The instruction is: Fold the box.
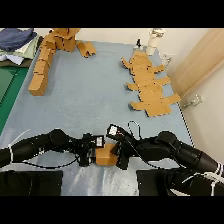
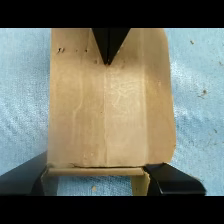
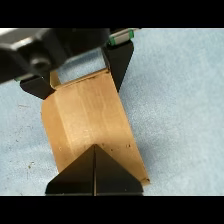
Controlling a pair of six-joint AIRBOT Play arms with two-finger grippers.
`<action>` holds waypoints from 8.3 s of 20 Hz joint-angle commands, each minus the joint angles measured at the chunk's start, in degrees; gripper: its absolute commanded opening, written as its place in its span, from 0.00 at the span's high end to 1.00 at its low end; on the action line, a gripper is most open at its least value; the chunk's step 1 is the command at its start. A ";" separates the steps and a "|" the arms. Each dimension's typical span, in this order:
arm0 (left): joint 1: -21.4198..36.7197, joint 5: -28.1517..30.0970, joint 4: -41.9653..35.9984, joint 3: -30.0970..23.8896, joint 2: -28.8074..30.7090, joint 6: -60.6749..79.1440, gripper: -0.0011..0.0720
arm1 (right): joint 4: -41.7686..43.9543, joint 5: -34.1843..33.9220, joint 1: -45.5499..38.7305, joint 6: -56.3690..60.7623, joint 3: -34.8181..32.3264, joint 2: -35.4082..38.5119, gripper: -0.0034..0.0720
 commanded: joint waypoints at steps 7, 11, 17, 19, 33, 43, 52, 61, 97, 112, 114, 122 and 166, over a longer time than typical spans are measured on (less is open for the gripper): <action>0.04 0.02 0.02 0.00 0.04 0.02 0.26 | -0.26 0.66 0.37 0.04 -1.29 0.07 0.95; 0.07 0.04 0.02 0.00 0.04 0.02 0.26 | -0.26 0.61 0.39 0.13 -1.53 0.24 0.95; 0.07 0.04 0.02 0.00 0.04 0.02 0.26 | -7.98 -0.44 5.40 -0.22 -0.31 10.58 0.95; 0.07 0.04 0.02 0.00 0.04 0.02 0.26 | -15.41 0.15 8.39 -1.64 -1.27 12.74 0.70; 0.07 0.04 0.02 0.02 0.04 0.02 0.26 | -23.47 16.61 16.74 -4.81 -5.66 1.38 0.20; 0.07 0.04 0.02 0.02 0.04 0.02 0.26 | -27.34 14.12 16.81 -2.80 -4.22 0.76 0.57; 0.04 0.07 0.02 0.02 0.04 0.02 0.26 | -34.47 12.70 19.23 2.49 -3.21 4.13 0.74; 0.04 0.04 0.02 0.02 0.04 0.02 0.26 | -41.70 12.44 19.30 4.72 -1.31 4.13 0.74; 0.04 0.04 0.02 0.02 0.04 0.02 0.26 | -14.97 -7.80 19.87 87.97 -4.04 17.18 0.95; 0.04 0.04 0.02 0.02 0.04 0.02 0.26 | -2.62 48.28 17.70 89.61 -19.37 5.66 0.95; 0.04 0.04 0.02 0.02 0.04 0.02 0.26 | -2.62 48.26 17.70 89.61 -19.37 4.33 0.95; 0.07 0.04 0.02 0.02 0.04 0.02 0.26 | -2.82 48.48 17.86 89.59 -19.37 1.20 0.95; 23.12 1.44 20.94 0.17 14.47 -43.39 0.25 | -47.82 -37.90 2.73 93.20 8.48 8.41 0.95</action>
